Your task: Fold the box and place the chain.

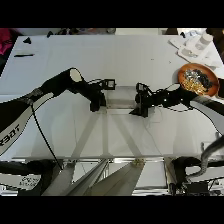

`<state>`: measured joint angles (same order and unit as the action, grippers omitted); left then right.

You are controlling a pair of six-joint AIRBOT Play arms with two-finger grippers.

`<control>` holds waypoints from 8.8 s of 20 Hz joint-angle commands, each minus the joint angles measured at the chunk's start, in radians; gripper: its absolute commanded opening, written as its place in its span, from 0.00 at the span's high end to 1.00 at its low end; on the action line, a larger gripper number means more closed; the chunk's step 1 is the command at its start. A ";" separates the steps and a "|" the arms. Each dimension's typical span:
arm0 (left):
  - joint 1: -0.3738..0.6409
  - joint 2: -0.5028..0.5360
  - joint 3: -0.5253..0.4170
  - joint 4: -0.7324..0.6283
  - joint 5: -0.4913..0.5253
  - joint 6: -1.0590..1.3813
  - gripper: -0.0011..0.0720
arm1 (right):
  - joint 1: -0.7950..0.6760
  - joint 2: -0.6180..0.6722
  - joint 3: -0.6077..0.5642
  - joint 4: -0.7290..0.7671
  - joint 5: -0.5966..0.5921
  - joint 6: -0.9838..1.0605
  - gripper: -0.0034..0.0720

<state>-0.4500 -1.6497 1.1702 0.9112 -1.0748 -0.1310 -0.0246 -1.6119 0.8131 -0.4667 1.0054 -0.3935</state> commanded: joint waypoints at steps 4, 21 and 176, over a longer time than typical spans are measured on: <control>-0.001 -0.001 0.000 -0.064 0.009 0.000 0.96 | 0.000 0.000 0.000 0.000 0.001 0.000 0.29; 0.002 -0.015 -0.002 -0.113 -0.023 -0.034 0.97 | 0.000 0.000 0.000 0.000 0.001 0.000 0.29; -0.041 0.201 -0.291 -0.242 0.422 -0.877 0.45 | 0.000 0.000 0.000 0.000 0.001 0.000 0.29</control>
<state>-0.4744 -1.4483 0.8772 0.6590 -0.6693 -0.9771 -0.0246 -1.6119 0.8131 -0.4671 1.0061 -0.3939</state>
